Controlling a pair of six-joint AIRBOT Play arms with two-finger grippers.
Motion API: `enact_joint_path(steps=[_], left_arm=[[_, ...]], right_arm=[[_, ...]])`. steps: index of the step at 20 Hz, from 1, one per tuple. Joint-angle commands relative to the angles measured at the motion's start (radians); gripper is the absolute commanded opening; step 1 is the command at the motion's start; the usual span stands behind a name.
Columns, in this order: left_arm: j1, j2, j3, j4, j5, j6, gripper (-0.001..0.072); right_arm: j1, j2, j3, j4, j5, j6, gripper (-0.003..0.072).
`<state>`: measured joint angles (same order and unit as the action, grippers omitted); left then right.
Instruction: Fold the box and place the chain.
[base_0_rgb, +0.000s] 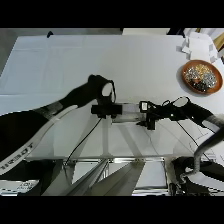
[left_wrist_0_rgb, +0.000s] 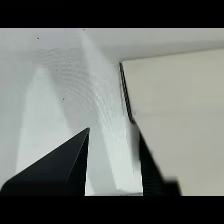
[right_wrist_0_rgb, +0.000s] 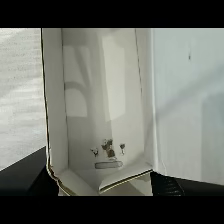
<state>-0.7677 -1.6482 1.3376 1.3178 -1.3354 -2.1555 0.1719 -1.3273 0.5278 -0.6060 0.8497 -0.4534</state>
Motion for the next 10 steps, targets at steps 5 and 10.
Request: enact_joint_path(steps=[5, 10], left_arm=[[0.188, 0.204, 0.0, -0.04, -0.035, 0.422, 0.0352], [0.261, 0.33, -0.096, -0.047, -0.066, 1.086, 0.0609]], right_arm=[[0.0, 0.001, 0.0, 0.0, -0.001, 0.0, 0.0395], [0.0, 0.0, 0.0, 0.0, -0.001, 0.0, 0.0395]])
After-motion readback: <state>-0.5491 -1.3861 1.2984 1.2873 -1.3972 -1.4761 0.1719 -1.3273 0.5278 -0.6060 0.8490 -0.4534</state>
